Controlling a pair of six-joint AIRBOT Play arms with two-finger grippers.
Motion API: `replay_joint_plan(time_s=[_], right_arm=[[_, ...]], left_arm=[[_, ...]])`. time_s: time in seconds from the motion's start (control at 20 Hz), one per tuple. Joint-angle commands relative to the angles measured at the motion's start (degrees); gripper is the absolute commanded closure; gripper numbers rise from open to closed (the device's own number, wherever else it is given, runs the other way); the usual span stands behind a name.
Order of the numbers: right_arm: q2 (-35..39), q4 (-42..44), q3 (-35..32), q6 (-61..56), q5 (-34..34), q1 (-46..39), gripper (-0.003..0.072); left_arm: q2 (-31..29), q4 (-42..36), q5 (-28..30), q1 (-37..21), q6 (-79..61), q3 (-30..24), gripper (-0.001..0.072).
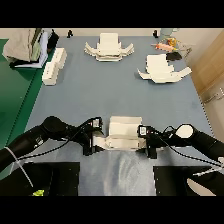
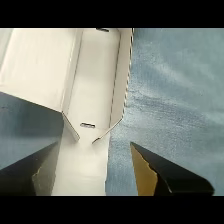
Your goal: Fold the box.
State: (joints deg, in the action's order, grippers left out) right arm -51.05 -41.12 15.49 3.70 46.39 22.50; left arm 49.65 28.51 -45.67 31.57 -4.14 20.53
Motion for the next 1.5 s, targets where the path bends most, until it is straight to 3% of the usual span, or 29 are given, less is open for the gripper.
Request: replay_joint_plan(time_s=[0.0, 0.1, 0.15, 0.2, 0.25, 0.35, 0.4, 0.6, 0.85, 0.95, 1.0, 1.05, 1.1, 1.4, 1.45], right_arm=[[0.02, 0.00, 0.04, 0.00, 0.02, 0.00, 0.0176], [0.04, 0.00, 0.04, 0.00, 0.02, 0.00, 0.0177], [0.02, -0.02, 0.04, 0.00, 0.02, 0.00, 0.0177], [0.04, 0.00, 0.04, 0.00, 0.02, 0.00, 0.0176], [0.04, 0.00, 0.04, 0.00, 0.02, 0.00, 0.0177], [0.04, -0.02, 0.04, 0.00, 0.02, 0.00, 0.0177], [0.04, 0.00, 0.04, 0.00, 0.02, 0.00, 0.0176], [0.04, -0.02, 0.04, -0.02, 0.02, 0.00, 0.0177], [0.04, -0.02, 0.04, 0.00, 0.02, 0.00, 0.0177], [0.04, -0.02, 0.04, -0.02, 0.02, 0.00, 0.0177], [0.04, 0.00, 0.04, 0.00, 0.02, 0.00, 0.0177], [0.04, -0.02, 0.04, -0.02, 0.02, 0.00, 0.0177], [0.04, -0.02, 0.04, -0.02, 0.02, 0.00, 0.0177], [0.04, 0.00, 0.04, 0.00, 0.02, 0.00, 0.0177], [0.04, -0.02, 0.04, 0.00, 0.02, 0.00, 0.0177]], left_arm=[[4.28, -5.14, 5.44, 2.89, -10.01, -0.22, 0.0021], [6.08, -7.23, 6.86, 4.17, -11.63, -0.22, 0.0042], [6.73, -7.28, 7.17, 4.52, -11.72, -0.22, 0.0205], [7.10, -7.30, 7.72, 4.81, -11.80, -0.22, 0.0274], [7.21, -7.34, 8.59, 5.29, -12.11, -0.22, 0.0275], [7.23, -7.76, 9.70, 6.12, -13.92, -0.11, 0.0472], [7.28, -8.04, 9.86, 6.54, -14.53, -0.07, 0.0476], [7.96, -8.92, 12.76, 7.91, -14.84, 0.11, 0.0477], [10.27, -19.34, 12.68, 9.75, -21.00, 0.96, 0.0476], [10.80, -20.06, 12.61, 10.67, -21.14, 0.94, 0.0473], [10.84, -19.98, 12.74, 10.95, -20.90, 0.94, 0.0405], [10.86, -19.98, 12.68, 10.97, -20.85, 0.94, 0.0124], [11.02, -20.00, 12.70, 10.95, -20.39, 0.94, 0.0019], [11.04, -19.56, 12.83, 10.82, -19.21, 0.94, 0.0021], [10.93, -19.26, 13.66, 10.84, -15.96, 0.94, 0.0115]])
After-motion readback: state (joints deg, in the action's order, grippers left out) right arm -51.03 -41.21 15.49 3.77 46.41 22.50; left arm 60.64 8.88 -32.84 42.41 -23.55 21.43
